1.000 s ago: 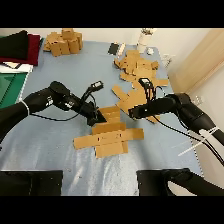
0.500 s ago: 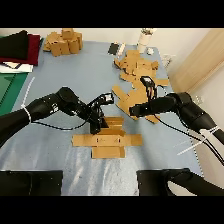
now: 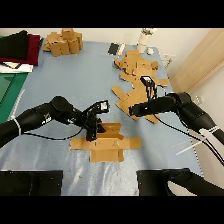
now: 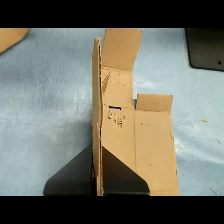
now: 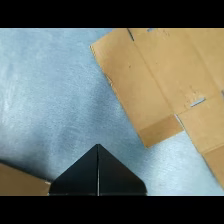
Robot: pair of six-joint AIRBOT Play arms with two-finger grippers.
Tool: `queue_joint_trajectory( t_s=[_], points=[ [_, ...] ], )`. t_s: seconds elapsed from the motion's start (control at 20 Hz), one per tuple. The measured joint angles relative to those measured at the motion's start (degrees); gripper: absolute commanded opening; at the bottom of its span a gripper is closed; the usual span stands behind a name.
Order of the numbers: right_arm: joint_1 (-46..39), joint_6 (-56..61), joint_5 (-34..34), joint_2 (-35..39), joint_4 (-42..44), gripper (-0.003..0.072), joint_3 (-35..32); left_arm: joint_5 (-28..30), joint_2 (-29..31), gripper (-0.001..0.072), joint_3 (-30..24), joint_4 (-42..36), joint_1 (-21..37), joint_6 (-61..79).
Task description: Fold the box.
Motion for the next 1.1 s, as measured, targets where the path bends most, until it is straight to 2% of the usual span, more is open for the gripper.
queue_joint_trajectory(
  t_s=[0.15, 0.3, 1.1],
  points=[
    [0.0, 0.0, 0.4, -0.9, 0.5, 0.0003, 0.0, 0.8, 0.6, 0.0009, -2.1, -6.0, 0.0, 4.9],
    [0.3, 0.0, 0.5, -2.1, 1.2, 0.0003, 0.0, 1.5, 0.8, 0.0011, -3.6, -8.8, 0.0, 7.7],
    [1.1, 0.0, 1.3, -3.2, 2.6, 0.0003, 0.0, 2.8, 1.0, 0.0014, -5.1, -4.0, -0.3, 6.4]
  ],
)
